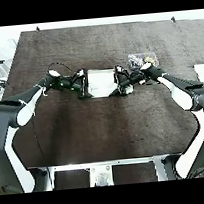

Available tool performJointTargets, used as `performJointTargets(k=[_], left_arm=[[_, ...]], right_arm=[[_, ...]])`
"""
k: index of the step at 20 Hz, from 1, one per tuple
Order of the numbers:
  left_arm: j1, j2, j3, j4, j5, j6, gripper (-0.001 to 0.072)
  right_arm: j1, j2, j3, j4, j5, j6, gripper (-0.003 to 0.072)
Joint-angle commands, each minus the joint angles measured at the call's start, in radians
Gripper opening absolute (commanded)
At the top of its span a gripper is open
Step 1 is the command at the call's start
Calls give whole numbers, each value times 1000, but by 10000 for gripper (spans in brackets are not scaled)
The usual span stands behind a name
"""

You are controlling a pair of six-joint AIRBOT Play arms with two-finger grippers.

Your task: Fold the box and place the chain.

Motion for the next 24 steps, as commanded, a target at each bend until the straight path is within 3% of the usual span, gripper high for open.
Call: performJointTargets(k=[1, 20, 21, 22, 23, 24], left_arm=[[1, 0, 1, 10, 6, -1, 711], [-2, -14, 3, 19, 15, 34, 710], [-2, -14, 3, 19, 12, 34, 682], [-1, -14, 3, 19, 13, 34, 503], [-1, -14, 3, 20, 14, 33, 389], [1, -14, 3, 20, 14, 34, 339]], right_arm=[[1, 0, 0, 0, 1, 0, 457], [1, 0, 0, 0, 1, 0, 457], [1, 0, 0, 0, 1, 0, 457], [1, 0, 0, 0, 1, 0, 457], [1, 0, 0, 0, 1, 0, 457], [1, 0, 0, 0, 1, 0, 457]])
